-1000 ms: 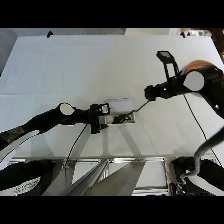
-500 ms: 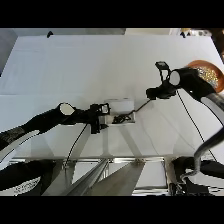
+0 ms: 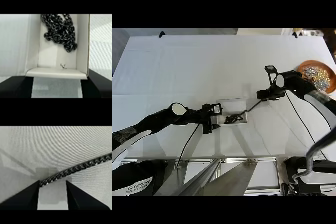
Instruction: Fold the box and place the chain.
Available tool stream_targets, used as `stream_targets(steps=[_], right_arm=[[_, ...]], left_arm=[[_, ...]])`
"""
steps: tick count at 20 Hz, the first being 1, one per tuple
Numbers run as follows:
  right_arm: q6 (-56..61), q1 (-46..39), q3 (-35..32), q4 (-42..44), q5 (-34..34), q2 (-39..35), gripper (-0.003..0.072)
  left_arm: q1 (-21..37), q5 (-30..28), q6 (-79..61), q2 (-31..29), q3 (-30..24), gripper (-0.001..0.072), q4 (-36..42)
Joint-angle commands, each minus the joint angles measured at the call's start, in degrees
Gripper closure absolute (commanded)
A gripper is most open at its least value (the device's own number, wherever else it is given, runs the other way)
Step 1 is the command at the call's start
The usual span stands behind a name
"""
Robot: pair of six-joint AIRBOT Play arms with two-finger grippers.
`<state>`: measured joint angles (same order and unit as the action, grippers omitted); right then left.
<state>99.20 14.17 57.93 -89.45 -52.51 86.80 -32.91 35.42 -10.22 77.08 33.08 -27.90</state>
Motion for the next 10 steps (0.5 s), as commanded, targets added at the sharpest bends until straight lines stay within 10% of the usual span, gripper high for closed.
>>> stream_targets(steps=[1, 4, 10], right_arm=[[0.20, 0.00, 0.02, -0.17, 0.87, 1.14, 0.0383], [-0.15, 0.00, 0.02, -0.17, 0.15, 1.22, 0.0675], [-4.09, 0.00, 0.02, -2.10, -7.19, -6.10, 0.0671]], left_arm=[[-0.04, -0.02, 0.00, -0.02, -0.02, 0.0699, -0.02], [-0.04, -0.02, 0.00, -0.02, -0.02, 0.0699, -0.02], [-0.04, 0.00, 0.00, -0.02, -0.02, 0.0699, -0.02]])
